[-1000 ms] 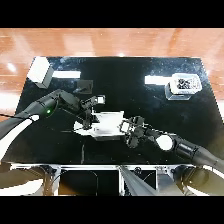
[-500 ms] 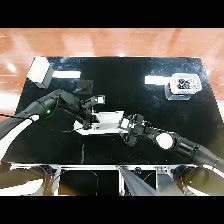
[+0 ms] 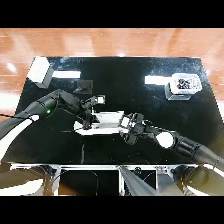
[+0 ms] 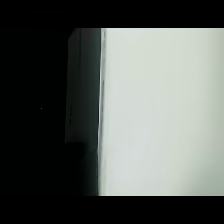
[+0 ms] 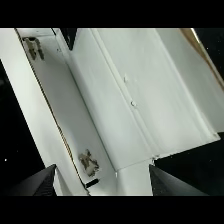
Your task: Fold the box and place the chain.
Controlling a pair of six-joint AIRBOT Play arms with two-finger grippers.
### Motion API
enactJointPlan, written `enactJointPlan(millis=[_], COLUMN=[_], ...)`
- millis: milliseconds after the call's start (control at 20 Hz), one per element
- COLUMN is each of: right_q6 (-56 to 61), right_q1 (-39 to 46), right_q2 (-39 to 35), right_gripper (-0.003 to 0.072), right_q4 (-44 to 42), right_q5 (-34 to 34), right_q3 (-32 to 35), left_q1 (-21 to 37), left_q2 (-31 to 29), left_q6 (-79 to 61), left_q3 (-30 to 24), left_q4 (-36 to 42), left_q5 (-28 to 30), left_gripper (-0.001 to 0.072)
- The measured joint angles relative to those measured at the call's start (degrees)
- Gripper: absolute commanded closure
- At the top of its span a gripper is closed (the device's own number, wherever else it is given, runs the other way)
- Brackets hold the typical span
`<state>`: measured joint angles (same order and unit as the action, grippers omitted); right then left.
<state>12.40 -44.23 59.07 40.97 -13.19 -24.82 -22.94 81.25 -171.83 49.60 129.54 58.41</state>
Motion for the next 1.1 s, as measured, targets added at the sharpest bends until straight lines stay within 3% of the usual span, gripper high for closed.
enactJointPlan(millis=[750,1100], right_q6=[-0.6,-2.0], right_q1=[3.6,6.9], right_q2=[0.5,4.2], right_gripper=[-0.0022,-0.0023], right_q4=[-0.4,-0.6], right_q5=[1.8,-5.5], right_q3=[-1.2,-6.5], left_q1=[0.0,0.0], left_q2=[0.0,0.0], left_q6=[0.0,0.0], left_q3=[0.0,0.0], left_q4=[0.2,-0.1], left_q5=[-0.3,-0.5], left_gripper=[0.0697,0.0697])
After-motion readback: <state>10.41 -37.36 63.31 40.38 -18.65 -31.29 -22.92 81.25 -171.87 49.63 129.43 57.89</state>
